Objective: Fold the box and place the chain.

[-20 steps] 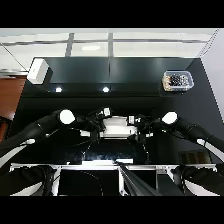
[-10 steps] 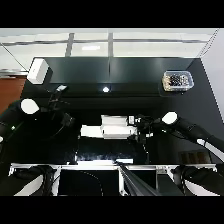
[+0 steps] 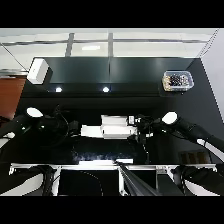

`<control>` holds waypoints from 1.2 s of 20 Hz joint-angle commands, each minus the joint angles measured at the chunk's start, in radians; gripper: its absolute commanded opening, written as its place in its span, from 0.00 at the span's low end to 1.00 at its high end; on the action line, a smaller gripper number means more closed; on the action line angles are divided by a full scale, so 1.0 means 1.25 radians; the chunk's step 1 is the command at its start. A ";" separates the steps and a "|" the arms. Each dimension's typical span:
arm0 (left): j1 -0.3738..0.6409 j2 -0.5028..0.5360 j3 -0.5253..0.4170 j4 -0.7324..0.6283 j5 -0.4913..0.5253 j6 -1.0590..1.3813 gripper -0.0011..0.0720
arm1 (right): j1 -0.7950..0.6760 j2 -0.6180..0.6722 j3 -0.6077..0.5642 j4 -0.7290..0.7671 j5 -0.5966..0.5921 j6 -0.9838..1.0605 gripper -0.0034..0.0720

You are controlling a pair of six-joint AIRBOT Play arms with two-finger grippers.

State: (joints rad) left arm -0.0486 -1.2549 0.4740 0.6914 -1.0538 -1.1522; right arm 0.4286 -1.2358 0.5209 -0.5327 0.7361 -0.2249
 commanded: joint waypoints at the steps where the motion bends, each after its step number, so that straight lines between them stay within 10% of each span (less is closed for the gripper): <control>1: -0.050 -0.065 -0.010 -0.201 0.027 0.133 0.05 | 0.000 0.000 0.000 0.001 0.000 0.000 0.69; 8: -0.164 -0.018 0.035 -0.224 0.045 0.182 0.06 | 0.000 0.000 0.000 0.000 0.000 0.000 0.69; 9: -0.164 -0.005 0.048 -0.211 0.038 0.182 0.23 | 0.000 0.000 0.000 0.000 0.000 0.000 0.69; 11: -0.164 0.015 0.069 -0.200 0.022 0.182 0.92 | 0.000 0.000 0.000 0.000 0.000 0.000 0.69; 12: -0.164 0.022 0.076 -0.200 0.016 0.182 0.97 | 0.000 0.000 0.000 0.000 0.000 0.000 0.69; 18: -0.192 0.028 0.089 -0.201 0.012 0.179 0.96 | 0.000 0.000 0.000 0.000 0.000 0.000 0.69; 24: -0.353 0.028 0.111 -0.004 0.229 -0.031 0.95 | 0.000 0.000 0.000 0.000 0.000 0.000 0.69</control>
State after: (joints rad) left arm -0.4026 -1.2209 0.5957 0.5438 -0.9104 -1.0382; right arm 0.4286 -1.2362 0.5209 -0.5323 0.7361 -0.2249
